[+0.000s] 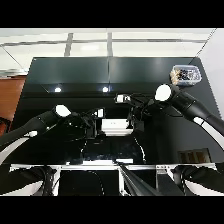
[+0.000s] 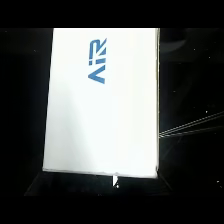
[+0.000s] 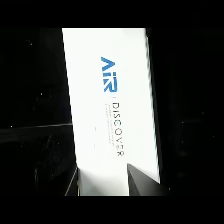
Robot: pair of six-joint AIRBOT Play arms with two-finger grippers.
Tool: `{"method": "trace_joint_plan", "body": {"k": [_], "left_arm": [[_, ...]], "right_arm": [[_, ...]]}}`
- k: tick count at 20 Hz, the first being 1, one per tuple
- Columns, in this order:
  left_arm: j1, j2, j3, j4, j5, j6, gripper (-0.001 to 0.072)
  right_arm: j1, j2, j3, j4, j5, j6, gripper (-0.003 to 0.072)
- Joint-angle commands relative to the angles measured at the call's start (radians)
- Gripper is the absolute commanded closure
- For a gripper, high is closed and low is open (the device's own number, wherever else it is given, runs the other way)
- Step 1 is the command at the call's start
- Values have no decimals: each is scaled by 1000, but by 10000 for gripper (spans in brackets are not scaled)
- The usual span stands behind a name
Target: Fold the box and place the chain.
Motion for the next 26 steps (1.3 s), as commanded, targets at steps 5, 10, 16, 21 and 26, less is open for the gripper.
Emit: {"method": "trace_joint_plan", "body": {"k": [5,10,16,21,26], "left_arm": [[0,0,0,1,-3,2,343],[0,0,0,1,-3,2,343],[0,0,0,1,-3,2,343],[0,0,0,1,-3,2,343],[0,0,0,1,-3,2,343]], "right_arm": [[1,-1,0,3,12,-3,327],[19,-14,0,-2,15,-3,327],[19,-15,1,-12,39,5,328],[-6,74,2,1,90,192,328],[-126,97,-52,148,243,411,675]]}}
